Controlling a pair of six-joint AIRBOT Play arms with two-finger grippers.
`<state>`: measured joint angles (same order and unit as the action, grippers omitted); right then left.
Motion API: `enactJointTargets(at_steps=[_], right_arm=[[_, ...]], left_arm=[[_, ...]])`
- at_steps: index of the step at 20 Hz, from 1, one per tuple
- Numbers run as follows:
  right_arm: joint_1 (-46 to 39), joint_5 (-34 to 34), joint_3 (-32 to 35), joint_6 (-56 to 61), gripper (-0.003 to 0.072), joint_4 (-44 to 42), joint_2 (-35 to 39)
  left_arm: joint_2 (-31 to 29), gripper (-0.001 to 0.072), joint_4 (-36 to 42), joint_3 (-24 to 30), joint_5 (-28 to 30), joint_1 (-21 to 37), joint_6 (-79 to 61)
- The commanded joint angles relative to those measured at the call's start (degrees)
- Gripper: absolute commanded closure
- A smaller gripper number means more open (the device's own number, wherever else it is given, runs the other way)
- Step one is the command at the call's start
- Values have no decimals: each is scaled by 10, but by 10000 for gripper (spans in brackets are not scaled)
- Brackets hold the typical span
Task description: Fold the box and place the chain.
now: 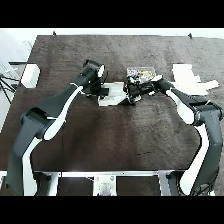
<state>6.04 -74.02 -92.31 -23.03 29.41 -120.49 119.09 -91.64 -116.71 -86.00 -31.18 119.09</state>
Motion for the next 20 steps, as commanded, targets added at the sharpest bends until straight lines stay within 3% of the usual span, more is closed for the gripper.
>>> enactJointTargets(at_steps=[1, 5, 6, 7, 8, 15, 16, 18, 20], right_arm=[[0, 1, 0, 0, 105, 0, 0], [0, 1, 0, 0, 105, 0, 0], [0, 1, 0, 0, 105, 0, 0], [0, 1, 0, 0, 105, 0, 0], [0, 1, 0, 0, 105, 0, 0], [0, 1, 0, 0, 105, 0, 0], [0, 1, 0, 0, 104, 0, 0], [0, 1, 0, 0, 104, 0, 0], [0, 1, 0, 0, 105, 0, 0]], left_arm=[[0, 243, -7, 0, 0, -4, 0], [9, 244, -7, -2, 5, -11, 0], [11, 296, -7, -2, 8, -13, 0], [11, 500, -7, -2, 12, -14, 0], [11, 600, -7, -2, 16, -13, 0], [11, 597, -7, -8, 16, -14, -5], [11, 539, -7, -8, 18, -14, -5], [11, 177, -6, -9, 14, -13, -7], [11, 173, 3, -19, 3, -12, -15]])
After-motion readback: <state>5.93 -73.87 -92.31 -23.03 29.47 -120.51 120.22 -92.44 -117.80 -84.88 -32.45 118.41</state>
